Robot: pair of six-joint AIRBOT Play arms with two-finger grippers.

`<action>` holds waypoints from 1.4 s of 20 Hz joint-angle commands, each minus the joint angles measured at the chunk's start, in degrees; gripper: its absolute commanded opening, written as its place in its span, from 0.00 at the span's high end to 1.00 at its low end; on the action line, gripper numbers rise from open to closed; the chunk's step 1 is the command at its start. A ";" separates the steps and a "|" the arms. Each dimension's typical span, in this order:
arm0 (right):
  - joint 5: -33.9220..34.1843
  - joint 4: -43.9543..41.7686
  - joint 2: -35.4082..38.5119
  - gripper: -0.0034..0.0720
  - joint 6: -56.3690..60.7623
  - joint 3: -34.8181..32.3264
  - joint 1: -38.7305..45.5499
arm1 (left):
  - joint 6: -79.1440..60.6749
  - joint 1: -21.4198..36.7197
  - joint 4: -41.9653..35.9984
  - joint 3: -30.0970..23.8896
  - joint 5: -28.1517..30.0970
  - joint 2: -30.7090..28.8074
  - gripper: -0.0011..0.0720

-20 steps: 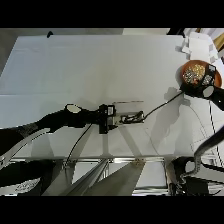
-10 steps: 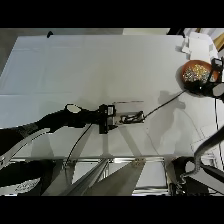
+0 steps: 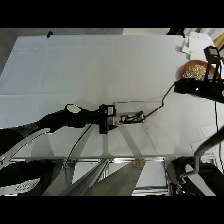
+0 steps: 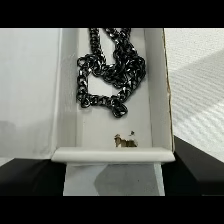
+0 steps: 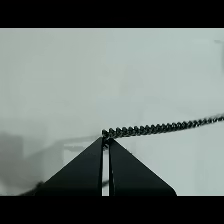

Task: Fold the box and place the chain.

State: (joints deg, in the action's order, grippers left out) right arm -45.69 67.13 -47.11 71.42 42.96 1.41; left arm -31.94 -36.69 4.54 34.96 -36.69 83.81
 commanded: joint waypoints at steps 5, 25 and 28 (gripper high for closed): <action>-8.02 -1.31 13.31 0.94 -1.20 0.00 -13.57 | 0.00 0.04 0.00 0.04 0.02 -0.02 0.80; -1.60 -20.70 13.86 0.94 -3.61 -0.87 -25.62 | 0.00 0.04 0.00 0.04 0.02 -0.02 0.80; -0.98 -20.61 8.44 0.94 -4.52 -1.84 -29.00 | 0.00 0.04 0.00 0.04 0.02 -0.02 0.80</action>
